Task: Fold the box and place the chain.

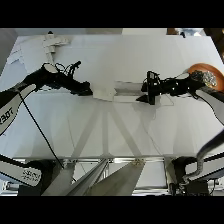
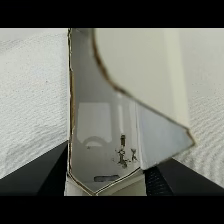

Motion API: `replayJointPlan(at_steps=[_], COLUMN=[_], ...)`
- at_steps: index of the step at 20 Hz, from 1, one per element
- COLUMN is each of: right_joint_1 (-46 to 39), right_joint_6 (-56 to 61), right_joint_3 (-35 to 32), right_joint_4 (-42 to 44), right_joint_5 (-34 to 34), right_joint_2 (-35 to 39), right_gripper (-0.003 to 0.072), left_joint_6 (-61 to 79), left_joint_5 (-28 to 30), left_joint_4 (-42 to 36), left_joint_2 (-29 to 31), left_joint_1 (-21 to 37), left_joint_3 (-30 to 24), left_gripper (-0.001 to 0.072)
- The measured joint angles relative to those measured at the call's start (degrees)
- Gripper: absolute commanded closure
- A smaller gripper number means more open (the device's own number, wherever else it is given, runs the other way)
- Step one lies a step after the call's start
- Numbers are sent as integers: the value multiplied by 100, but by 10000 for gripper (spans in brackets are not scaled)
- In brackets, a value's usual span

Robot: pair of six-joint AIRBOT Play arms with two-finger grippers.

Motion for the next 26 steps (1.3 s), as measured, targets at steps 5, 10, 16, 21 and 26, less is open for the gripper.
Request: replayJointPlan(at_steps=[5, 10, 16, 21, 26], right_joint_1=[0, 0, 0, 0, 0], right_joint_6=[-2, -2, -2, -2, 0], right_joint_3=[0, 0, 0, 0, 0], right_joint_4=[0, 0, 0, 0, 0], right_joint_5=[0, 0, 0, 0, 0], right_joint_2=[0, 0, 0, 0, 0], right_gripper=[500, 500, 500, 500, 500], left_joint_6=[387, 658, 721, 767, 1182], left_joint_5=[-173, -127, 177, 258, 280], left_joint_4=[-549, -1029, -1185, -1405, -1803], left_joint_2=[0, -13, -96, -116, -116], left_joint_1=[-15, -179, -531, -673, -739], left_joint_3=[0, 0, 0, 0, 0], left_gripper=[706, 706, 595, 475, 475])
